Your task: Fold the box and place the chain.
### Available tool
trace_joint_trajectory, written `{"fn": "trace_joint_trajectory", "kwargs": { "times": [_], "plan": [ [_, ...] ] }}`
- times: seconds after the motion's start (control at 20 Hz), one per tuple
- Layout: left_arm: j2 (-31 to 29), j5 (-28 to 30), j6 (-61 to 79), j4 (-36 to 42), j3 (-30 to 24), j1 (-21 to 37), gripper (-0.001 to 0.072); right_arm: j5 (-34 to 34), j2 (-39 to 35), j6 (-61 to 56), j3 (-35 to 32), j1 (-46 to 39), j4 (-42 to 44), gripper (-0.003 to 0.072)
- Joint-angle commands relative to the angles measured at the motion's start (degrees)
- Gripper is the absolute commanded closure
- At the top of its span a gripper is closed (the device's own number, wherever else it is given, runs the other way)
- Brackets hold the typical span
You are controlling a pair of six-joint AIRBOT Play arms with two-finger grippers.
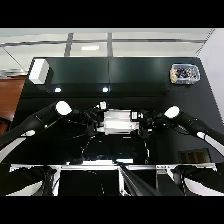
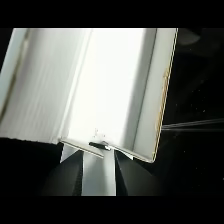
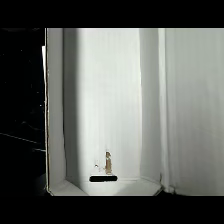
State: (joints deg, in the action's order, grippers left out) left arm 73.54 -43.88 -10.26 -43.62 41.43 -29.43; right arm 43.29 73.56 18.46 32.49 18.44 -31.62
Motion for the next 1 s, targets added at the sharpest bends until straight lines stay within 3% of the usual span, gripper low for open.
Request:
{"fn": "trace_joint_trajectory", "kwargs": {
  "times": [0.0, 0.4, 0.5, 0.6, 0.65, 0.75, 0.8, 0.85, 0.9, 0.95],
  "plan": [
    [1.2, -0.5, 1.5, 4.8, 0.0, 0.0, 0.0472, 0.0, 0.0, 0.0, 0.0, 0.0, 0.0, 0.0208],
    [2.8, -0.9, 3.0, 8.1, 0.0, -0.3, 0.0473, 0.0, 0.0, 0.0, 0.0, 0.0, 0.0, 0.0208],
    [2.8, -0.8, 3.1, 8.1, 0.0, -0.4, 0.0613, 0.0, 0.0, 0.0, 0.0, 0.0, 0.0, 0.0208],
    [2.8, -1.2, 5.2, 8.1, 0.0, -0.5, 0.0624, 0.0, 0.0, 0.0, 0.0, 0.0, 0.0, 0.0207],
    [2.8, -1.3, 7.7, 8.1, 0.0, -0.7, 0.0612, 0.0, 0.0, 0.0, 0.0, 0.0, 0.0, 0.0208],
    [2.8, 0.9, 9.0, 8.3, 0.0, -1.9, 0.0350, 0.0, 0.0, 0.0, 0.0, 0.0, 0.0, 0.0208],
    [2.8, 1.6, 9.0, 8.3, 0.0, -2.2, 0.0342, 0.0, 0.0, 0.0, 0.0, 0.0, 0.0, 0.0208],
    [2.8, 1.8, 8.6, 8.3, 0.0, -2.3, 0.0442, 0.0, 0.0, 0.0, 0.0, 0.0, 0.0, 0.0208],
    [2.8, 1.5, 8.5, 8.3, 0.0, -2.3, 0.0652, 0.0, 0.0, 0.0, 0.0, 0.0, 0.0, 0.0208],
    [2.8, 1.4, 8.5, 8.3, 0.0, -2.3, 0.0570, 0.0, 0.0, 0.0, 0.0, 0.0, 0.0, 0.0208]
  ]
}}
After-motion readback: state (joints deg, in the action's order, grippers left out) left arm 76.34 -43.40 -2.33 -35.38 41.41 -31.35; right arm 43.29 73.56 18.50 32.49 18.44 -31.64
